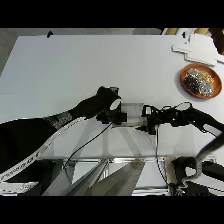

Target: Fold the box and place the chain.

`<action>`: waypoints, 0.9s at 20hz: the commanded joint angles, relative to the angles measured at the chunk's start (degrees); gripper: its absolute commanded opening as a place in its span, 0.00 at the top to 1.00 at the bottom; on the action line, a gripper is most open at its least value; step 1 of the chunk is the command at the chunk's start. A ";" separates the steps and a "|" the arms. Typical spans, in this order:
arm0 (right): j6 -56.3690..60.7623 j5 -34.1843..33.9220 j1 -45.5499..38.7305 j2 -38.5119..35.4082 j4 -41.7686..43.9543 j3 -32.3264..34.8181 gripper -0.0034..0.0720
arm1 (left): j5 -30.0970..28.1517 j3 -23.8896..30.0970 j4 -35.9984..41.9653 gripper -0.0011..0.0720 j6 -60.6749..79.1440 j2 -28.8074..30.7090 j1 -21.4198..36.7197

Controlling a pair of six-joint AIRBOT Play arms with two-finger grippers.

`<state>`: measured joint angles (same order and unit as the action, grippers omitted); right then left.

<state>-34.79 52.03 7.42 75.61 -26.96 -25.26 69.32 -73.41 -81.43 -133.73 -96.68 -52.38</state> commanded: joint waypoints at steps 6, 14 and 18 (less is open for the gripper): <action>0.00 0.02 0.02 -0.02 0.00 -0.02 0.50 | -0.11 -0.52 -1.16 0.82 -4.44 -0.87 -0.15; 0.00 0.02 0.02 -0.02 0.00 -0.02 0.50 | 1.18 -0.52 -2.01 0.82 -4.04 -0.59 0.09; 0.00 0.02 0.02 0.00 0.00 -0.02 0.50 | 1.29 -0.55 -2.21 0.71 -4.00 0.22 0.50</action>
